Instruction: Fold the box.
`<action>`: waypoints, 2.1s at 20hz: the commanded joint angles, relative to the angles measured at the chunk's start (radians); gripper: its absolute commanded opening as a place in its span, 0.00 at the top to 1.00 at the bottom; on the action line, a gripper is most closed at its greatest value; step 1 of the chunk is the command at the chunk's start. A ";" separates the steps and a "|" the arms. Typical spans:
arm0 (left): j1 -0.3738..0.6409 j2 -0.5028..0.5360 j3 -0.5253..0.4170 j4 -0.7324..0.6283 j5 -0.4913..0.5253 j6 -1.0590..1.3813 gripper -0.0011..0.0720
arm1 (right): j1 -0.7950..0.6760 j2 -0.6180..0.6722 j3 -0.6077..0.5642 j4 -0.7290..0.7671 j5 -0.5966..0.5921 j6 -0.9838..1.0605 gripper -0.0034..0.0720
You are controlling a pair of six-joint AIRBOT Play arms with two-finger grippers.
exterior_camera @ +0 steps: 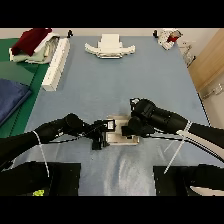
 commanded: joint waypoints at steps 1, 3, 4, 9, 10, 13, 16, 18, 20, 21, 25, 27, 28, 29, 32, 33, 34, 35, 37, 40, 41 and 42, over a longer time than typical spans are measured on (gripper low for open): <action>0.000 0.000 0.000 0.000 0.000 0.000 0.23 | 0.000 0.002 -0.007 0.018 -0.003 0.003 0.43; 0.000 0.000 0.000 0.000 0.000 0.000 0.23 | 0.000 0.002 -0.024 0.034 -0.003 0.002 0.48; 0.000 0.000 0.000 0.000 0.000 0.000 0.23 | 0.000 0.002 -0.034 0.039 -0.003 0.002 0.59; 0.000 0.000 0.000 0.000 0.000 0.000 0.23 | 0.000 0.002 -0.045 0.057 0.000 0.001 0.95; 0.000 0.000 0.000 0.000 0.000 0.000 0.23 | 0.000 0.002 -0.045 0.057 0.000 0.001 0.95; 0.000 0.000 0.000 0.000 0.000 0.000 0.23 | 0.000 0.003 -0.040 0.061 -0.001 0.000 0.43; 0.000 0.000 0.000 0.000 0.000 0.000 0.23 | -0.003 0.031 -0.022 0.059 -0.005 -0.001 0.43; 0.000 0.000 0.000 0.000 0.000 0.000 0.23 | -0.016 0.073 0.004 0.047 -0.047 -0.002 0.43; 0.000 0.000 0.000 0.000 0.000 0.000 0.23 | -0.022 0.136 0.033 0.002 -0.095 -0.001 0.43; 0.000 0.000 0.000 0.000 0.000 0.000 0.23 | -0.022 0.175 0.044 -0.040 -0.114 -0.001 0.43; 0.000 0.000 0.000 0.000 0.000 0.000 0.23 | -0.179 0.253 0.034 -0.142 -0.216 -0.074 0.79; 0.000 0.000 0.000 0.000 0.000 0.000 0.23 | -0.328 0.226 0.005 -0.094 -0.164 -0.205 0.95; 0.000 0.000 0.000 0.000 0.001 0.000 0.23 | -0.400 0.201 -0.005 -0.041 -0.117 -0.277 0.95; 0.000 0.000 0.000 0.000 0.000 0.000 0.23 | -0.475 0.169 -0.012 0.042 -0.061 -0.363 0.95; 0.000 0.000 0.000 0.000 0.000 0.000 0.23 | -0.660 0.060 -0.012 0.451 0.102 -0.683 0.95; 0.000 0.000 0.000 0.000 0.000 0.000 0.23 | -0.707 0.026 -0.011 0.635 0.125 -0.823 0.95; 0.000 0.000 0.000 0.000 0.000 0.000 0.23 | -0.745 -0.013 -0.004 0.816 0.118 -0.956 0.95; 0.000 0.000 0.000 0.000 0.000 0.000 0.23 | -0.772 -0.054 0.009 0.969 0.082 -1.078 0.95; 0.000 0.000 0.000 0.000 0.000 0.000 0.23 | -0.785 -0.133 0.051 1.107 -0.049 -1.209 0.95; 0.000 0.000 0.000 0.000 0.001 0.000 0.23 | -0.756 -0.202 0.081 1.122 -0.219 -1.326 0.95; 0.000 0.000 0.000 0.000 0.001 0.000 0.23 | -0.737 -0.203 0.081 1.120 -0.240 -1.378 0.95; 0.000 0.000 0.000 0.000 0.000 0.000 0.23 | -0.716 -0.200 0.080 1.120 -0.257 -1.415 0.95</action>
